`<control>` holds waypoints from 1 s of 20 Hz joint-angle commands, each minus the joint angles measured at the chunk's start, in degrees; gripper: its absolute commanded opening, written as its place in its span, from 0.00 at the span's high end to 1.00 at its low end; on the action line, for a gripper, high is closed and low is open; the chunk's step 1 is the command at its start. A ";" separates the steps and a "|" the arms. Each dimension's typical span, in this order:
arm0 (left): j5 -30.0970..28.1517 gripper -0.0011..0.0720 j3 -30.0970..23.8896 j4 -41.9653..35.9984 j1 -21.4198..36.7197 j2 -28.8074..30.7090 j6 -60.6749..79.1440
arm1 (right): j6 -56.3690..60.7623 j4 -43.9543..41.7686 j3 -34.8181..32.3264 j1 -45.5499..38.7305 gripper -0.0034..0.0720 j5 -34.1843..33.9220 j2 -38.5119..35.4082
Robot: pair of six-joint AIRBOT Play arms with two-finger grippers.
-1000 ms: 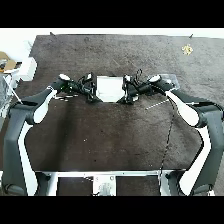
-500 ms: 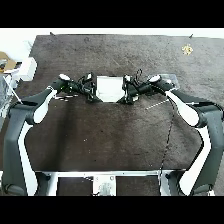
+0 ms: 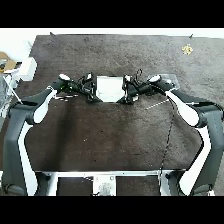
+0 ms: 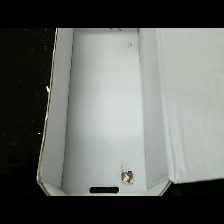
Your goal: Fold the box and place the chain.
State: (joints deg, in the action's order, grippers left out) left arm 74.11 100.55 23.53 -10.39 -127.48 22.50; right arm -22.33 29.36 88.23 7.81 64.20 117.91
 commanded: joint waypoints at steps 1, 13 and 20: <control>-0.02 0.50 0.00 0.00 -0.02 -0.02 0.02 | 0.02 -0.28 -0.02 0.04 0.63 0.04 -0.02; -0.02 0.50 0.00 0.00 -0.02 -0.02 0.02 | -0.07 -0.20 0.00 -0.02 0.09 1.53 -0.11; -0.02 0.50 0.00 0.00 -0.02 -0.02 0.02 | 5.01 7.02 0.00 -0.04 0.05 0.66 -3.87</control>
State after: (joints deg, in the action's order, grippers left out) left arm 74.15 100.55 23.51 -10.39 -127.48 22.52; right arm -20.84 32.58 88.18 7.73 65.43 115.83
